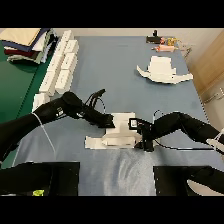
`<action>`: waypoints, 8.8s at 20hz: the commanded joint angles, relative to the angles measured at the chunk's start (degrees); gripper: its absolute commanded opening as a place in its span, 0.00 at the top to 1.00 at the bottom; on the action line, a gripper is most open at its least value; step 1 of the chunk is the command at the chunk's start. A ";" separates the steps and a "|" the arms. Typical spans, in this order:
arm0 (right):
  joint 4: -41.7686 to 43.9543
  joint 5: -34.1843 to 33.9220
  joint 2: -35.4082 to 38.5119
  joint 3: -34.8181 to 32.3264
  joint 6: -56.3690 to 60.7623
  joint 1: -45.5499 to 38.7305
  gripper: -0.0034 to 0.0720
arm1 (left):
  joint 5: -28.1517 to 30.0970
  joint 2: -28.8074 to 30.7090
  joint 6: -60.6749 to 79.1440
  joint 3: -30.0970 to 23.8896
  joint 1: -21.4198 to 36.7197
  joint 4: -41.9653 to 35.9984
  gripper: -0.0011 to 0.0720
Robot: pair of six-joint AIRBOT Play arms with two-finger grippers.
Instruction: Fold the box.
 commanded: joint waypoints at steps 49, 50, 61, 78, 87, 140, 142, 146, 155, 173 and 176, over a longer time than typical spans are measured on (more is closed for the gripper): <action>0.00 0.00 -0.02 0.04 0.00 0.02 0.38 | 15.15 15.56 54.16 -16.96 -11.30 9.77 0.86; 0.00 0.00 -0.02 0.04 0.00 0.02 0.38 | 15.78 15.56 54.36 -16.96 -11.30 9.40 0.86; 0.00 0.00 -0.02 0.04 0.00 0.02 0.38 | 17.42 13.90 55.12 -17.00 -11.28 7.28 0.31; 0.00 0.00 -0.02 0.04 0.00 0.02 0.38 | 8.87 24.96 13.68 -16.94 -11.17 37.79 0.97; 0.00 0.00 -0.02 0.04 0.00 0.02 0.38 | -4.44 43.21 -44.15 -17.05 -8.98 63.01 0.97; 0.00 0.00 -0.02 0.04 -0.02 0.02 0.38 | 12.09 19.58 -33.79 -11.56 -16.20 32.83 0.49; 0.00 0.00 -0.02 0.04 0.00 0.02 0.38 | 11.43 18.53 -38.71 -9.68 -18.14 36.76 0.49; 0.00 0.00 -0.02 0.04 0.00 0.02 0.38 | 8.92 13.94 -43.47 -6.91 -22.05 39.82 0.49; 0.00 0.00 -0.02 0.04 0.00 0.02 0.38 | -0.04 6.14 -57.96 2.16 -28.55 51.06 0.49; 0.00 0.00 -0.02 0.04 0.00 0.02 0.38 | -12.90 -8.00 -81.81 14.08 -34.18 60.26 0.52; 0.00 0.00 -0.02 0.04 0.00 0.02 0.38 | -13.11 -9.57 -82.07 15.15 -34.51 60.28 0.52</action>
